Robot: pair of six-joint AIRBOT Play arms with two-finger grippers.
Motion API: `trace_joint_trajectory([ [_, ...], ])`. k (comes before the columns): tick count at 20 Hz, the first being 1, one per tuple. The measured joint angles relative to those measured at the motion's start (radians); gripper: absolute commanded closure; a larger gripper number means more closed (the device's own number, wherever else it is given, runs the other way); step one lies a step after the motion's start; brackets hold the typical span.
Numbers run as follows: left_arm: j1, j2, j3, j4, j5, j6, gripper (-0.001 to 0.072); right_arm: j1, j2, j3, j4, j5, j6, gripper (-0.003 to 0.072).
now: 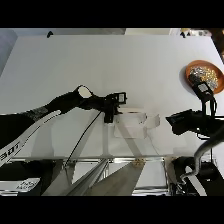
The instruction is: Fold the box and place the chain.
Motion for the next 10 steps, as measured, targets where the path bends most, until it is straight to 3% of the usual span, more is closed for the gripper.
trace_joint_trajectory([
  [10, 0.0, -0.001, 0.001, 0.003, 0.01, -0.007, 0.0696, 0.0, 0.0, 0.0, -0.001, 0.0, 0.0, 0.037],
])
